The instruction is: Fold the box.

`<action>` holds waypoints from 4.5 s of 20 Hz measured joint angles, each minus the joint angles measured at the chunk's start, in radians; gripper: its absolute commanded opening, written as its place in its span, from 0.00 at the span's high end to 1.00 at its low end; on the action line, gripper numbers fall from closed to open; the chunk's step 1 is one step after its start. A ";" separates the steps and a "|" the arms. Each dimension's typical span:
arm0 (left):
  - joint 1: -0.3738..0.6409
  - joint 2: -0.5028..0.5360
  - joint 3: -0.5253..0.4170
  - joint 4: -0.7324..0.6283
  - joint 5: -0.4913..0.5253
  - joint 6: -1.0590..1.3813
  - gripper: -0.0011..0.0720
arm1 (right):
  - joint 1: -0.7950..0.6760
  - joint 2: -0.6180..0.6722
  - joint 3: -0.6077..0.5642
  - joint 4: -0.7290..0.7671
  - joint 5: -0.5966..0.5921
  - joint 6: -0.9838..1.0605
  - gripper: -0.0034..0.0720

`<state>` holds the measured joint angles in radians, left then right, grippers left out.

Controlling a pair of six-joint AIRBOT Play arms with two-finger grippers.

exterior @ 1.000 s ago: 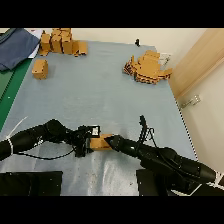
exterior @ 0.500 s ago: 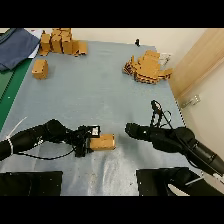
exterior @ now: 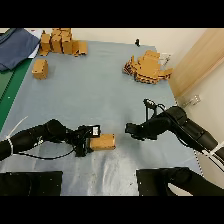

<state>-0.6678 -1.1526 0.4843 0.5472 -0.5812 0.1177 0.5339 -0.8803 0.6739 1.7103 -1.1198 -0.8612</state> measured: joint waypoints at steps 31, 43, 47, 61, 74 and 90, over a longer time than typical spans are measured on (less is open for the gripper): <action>0.939 -0.485 0.698 0.340 0.082 -0.864 0.50 | -0.002 -0.024 0.012 0.009 0.167 0.000 0.95; 0.855 -0.816 1.150 0.415 0.045 -0.950 0.50 | -0.004 -0.024 0.012 0.021 0.193 0.024 0.95; 0.853 -0.832 1.186 0.452 0.014 -0.954 0.50 | -0.003 -0.024 0.012 0.021 0.196 0.025 0.95; 0.866 -0.741 1.205 0.679 -0.135 -1.141 0.03 | -0.003 -0.024 0.012 0.021 0.195 0.026 0.95; 0.756 -0.425 1.155 0.638 -0.566 -1.260 0.97 | -0.006 -0.108 0.126 0.021 0.150 -0.055 0.95; 0.172 -0.124 0.652 0.600 -0.394 -1.503 0.97 | -0.010 -0.309 0.379 0.019 0.064 -0.237 0.95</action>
<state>-0.4961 -1.2762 1.1366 1.1469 -0.9752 -1.3857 0.5236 -1.1892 1.0527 1.7290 -1.0554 -1.0977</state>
